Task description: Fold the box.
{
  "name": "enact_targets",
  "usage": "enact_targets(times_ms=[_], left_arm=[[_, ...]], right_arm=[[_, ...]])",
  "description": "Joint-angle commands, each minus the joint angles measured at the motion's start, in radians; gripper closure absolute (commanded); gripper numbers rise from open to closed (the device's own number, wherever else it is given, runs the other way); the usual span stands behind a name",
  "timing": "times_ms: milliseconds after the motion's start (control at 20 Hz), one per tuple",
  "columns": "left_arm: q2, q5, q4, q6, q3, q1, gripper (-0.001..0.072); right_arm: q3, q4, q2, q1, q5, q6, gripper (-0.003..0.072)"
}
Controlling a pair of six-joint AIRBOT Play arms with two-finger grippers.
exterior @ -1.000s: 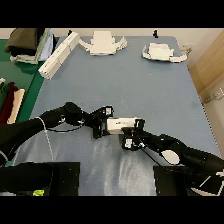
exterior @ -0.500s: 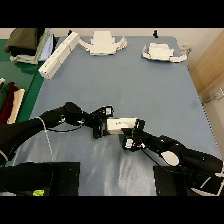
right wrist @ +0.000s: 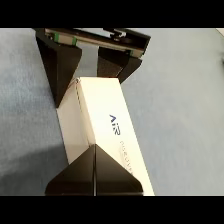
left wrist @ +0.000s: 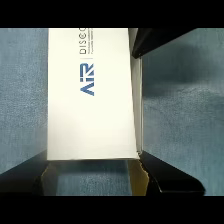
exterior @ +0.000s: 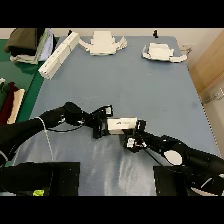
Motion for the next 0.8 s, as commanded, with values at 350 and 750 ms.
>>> enact_targets(times_ms=[350, 750], left_arm=[[0.000, 0.004, 0.008, 0.003, 0.000, 0.001, 0.0227], [0.000, 0.004, 0.008, 0.003, 0.000, 0.001, 0.0227]], right_arm=[[0.015, 0.000, 0.058, -0.014, -0.039, -0.001, 0.0679], [0.266, 0.214, 0.040, -0.288, 0.400, 0.360, 0.0680]])
